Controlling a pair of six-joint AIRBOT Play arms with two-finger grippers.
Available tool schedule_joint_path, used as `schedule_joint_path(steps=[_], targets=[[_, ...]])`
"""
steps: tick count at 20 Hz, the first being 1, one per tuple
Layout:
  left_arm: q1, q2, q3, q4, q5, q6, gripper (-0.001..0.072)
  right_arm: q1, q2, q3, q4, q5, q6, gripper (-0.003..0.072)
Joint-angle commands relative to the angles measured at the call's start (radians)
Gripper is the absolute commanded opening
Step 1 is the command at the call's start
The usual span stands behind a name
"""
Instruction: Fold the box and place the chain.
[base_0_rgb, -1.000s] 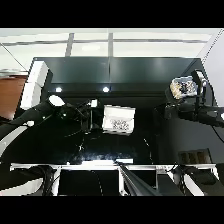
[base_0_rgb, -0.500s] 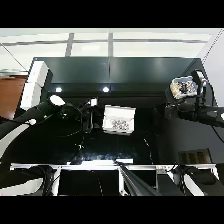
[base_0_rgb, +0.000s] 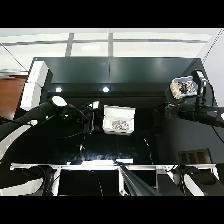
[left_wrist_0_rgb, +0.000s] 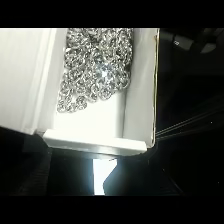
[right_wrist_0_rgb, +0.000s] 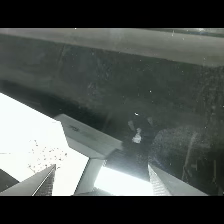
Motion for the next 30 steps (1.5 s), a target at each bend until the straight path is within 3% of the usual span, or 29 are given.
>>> schedule_joint_path(steps=[1, 11, 17, 30], targets=[[-0.021, -0.001, 0.001, -0.004, 0.039, -0.005, 0.0704, 0.001, -0.001, 0.000, 0.000, -0.001, 0.000, 0.0700], [-0.021, 0.000, 0.005, -0.003, -0.027, -0.005, 0.0704, 0.001, -0.001, 0.000, 0.000, -0.001, 0.000, 0.0700], [-0.021, 0.000, 0.005, -0.003, 0.041, -0.006, 0.0706, 0.001, -0.002, 0.000, 0.000, 0.004, 0.000, 0.0701], [-0.035, -0.001, 0.005, -0.018, 0.026, -0.006, 0.0705, 0.028, -0.096, 0.000, -0.041, 0.084, 0.071, 0.0694]])
